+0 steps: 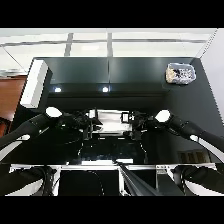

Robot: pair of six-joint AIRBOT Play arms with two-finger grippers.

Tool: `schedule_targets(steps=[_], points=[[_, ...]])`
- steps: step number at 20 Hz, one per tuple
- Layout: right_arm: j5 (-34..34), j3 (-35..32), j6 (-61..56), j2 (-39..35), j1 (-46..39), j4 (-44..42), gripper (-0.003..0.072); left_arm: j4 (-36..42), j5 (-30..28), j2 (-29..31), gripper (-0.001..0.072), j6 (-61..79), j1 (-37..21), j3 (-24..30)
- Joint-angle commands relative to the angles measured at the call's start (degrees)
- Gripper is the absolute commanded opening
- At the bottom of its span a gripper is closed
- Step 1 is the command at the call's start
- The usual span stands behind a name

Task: Fold the box and place the chain.

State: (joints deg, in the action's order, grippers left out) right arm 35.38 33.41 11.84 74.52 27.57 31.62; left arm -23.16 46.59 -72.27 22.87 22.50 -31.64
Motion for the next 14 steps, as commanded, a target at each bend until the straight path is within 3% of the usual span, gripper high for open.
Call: schedule_targets(steps=[1,3,6,9,12,14], points=[[0.0,0.0,0.0,0.0,0.0,0.0,0.0125,-0.2,-0.1,0.0,0.0147,-1.2,-0.1,-0.1],[0.0,0.0,0.0,0.0,0.0,0.0,0.0125,-4.6,0.7,1.4,0.0027,-9.0,-1.1,-1.0],[0.0,0.0,0.0,0.0,0.0,0.0,0.0124,-20.0,2.9,7.1,0.0027,-30.8,-4.1,-3.4],[0.0,0.0,0.0,0.0,0.0,0.0,0.0124,-32.7,9.7,14.1,0.0026,-40.3,-10.4,-4.2],[0.0,0.0,0.0,0.0,0.0,0.0,0.0124,-34.8,14.1,17.5,0.0026,-46.8,-17.3,-4.0],[0.0,0.0,0.0,0.0,0.0,0.0,0.0125,-34.7,13.1,16.7,0.0027,-64.6,-21.6,-3.0]])
